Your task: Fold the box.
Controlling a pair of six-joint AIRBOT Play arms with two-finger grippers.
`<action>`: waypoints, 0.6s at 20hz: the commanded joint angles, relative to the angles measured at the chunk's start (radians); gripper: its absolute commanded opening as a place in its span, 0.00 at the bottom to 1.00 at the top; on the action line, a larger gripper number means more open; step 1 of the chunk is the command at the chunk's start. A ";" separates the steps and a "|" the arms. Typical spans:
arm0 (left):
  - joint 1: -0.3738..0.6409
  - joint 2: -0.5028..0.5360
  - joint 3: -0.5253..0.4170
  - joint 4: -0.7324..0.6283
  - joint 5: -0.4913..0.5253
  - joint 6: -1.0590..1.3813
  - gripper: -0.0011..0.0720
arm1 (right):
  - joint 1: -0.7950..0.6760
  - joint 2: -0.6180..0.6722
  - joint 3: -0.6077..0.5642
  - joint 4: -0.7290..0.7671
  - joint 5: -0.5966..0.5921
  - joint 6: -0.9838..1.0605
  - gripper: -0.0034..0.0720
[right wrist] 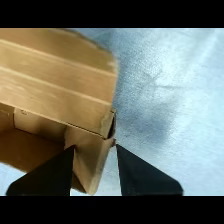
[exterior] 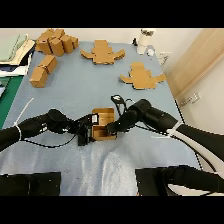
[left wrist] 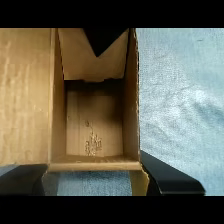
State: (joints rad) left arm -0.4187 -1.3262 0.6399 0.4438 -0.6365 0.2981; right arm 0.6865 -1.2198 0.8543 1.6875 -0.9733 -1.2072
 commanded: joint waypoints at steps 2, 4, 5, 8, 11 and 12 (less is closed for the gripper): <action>0.001 -0.001 0.001 0.000 0.000 0.000 0.65 | 0.109 -0.099 0.098 -0.147 -0.092 0.190 0.57; 0.001 -0.001 0.001 0.000 0.000 0.000 0.65 | 0.136 -0.134 0.109 -0.165 -0.113 0.250 0.57; 0.001 -0.001 0.001 0.000 0.000 0.000 0.65 | 0.145 -0.148 0.109 -0.166 -0.121 0.275 0.57; 0.001 -0.001 0.001 0.000 0.000 0.000 0.65 | 0.158 -0.173 0.109 -0.188 -0.150 0.318 0.38; 0.001 -0.001 0.001 0.000 0.000 0.000 0.65 | 0.158 -0.173 0.109 -0.188 -0.150 0.319 0.07; 0.001 -0.001 0.001 0.000 0.000 0.000 0.65 | 0.158 -0.173 0.109 -0.188 -0.150 0.319 0.05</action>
